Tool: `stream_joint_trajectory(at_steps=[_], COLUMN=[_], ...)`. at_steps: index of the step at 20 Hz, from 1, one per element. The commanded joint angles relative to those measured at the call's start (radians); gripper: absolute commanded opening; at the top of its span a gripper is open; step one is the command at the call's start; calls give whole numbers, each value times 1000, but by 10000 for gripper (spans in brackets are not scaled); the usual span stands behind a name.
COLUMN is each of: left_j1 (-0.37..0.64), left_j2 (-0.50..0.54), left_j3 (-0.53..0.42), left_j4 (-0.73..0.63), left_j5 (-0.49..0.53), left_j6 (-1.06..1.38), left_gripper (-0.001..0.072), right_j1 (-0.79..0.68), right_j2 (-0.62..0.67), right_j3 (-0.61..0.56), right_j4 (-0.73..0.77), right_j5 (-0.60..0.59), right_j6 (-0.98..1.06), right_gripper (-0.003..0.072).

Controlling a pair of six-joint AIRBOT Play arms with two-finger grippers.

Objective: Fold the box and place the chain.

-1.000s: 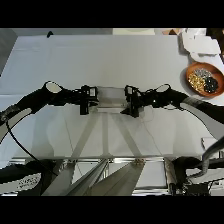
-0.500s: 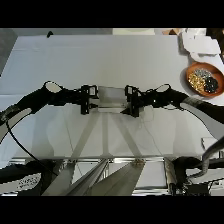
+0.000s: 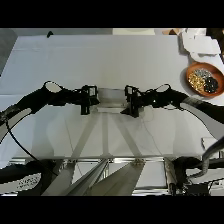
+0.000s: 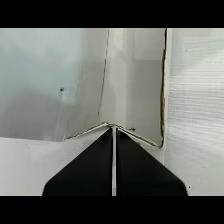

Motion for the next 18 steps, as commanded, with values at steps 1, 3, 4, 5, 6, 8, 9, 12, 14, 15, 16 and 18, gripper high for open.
stream_joint_trajectory(at_steps=[1,3,4,5,6,8,9,12,14,15,16,18], left_j1=[2,14,27,48,73,127,156,259,305,316,319,313], left_j2=[47,113,147,184,218,275,295,303,283,267,245,193], left_j3=[0,0,0,0,0,0,0,-2,-9,-9,-10,-10], left_j4=[2,5,4,5,6,48,77,162,221,260,305,365], left_j5=[0,-1,-2,-2,-2,-2,-3,16,56,56,46,12], left_j6=[-1,-5,-14,-36,-73,-177,-249,-612,-956,-1084,-1176,-1322], left_gripper=[9,11,11,11,11,10,10,6,9,9,7,7], right_j1=[0,0,0,0,0,0,0,0,0,0,0,0], right_j2=[0,0,0,0,-1,0,0,0,0,0,0,0], right_j3=[1,1,1,1,1,1,1,1,1,1,1,1], right_j4=[-1,-1,-1,-1,-1,-1,-1,-1,-1,-1,-1,-1], right_j5=[-2,-2,-2,-2,-2,-2,-2,-2,-2,-2,-2,-2], right_j6=[0,0,0,0,0,0,0,0,0,0,0,0], right_gripper=[446,446,446,446,446,446,446,446,446,446,446,446])
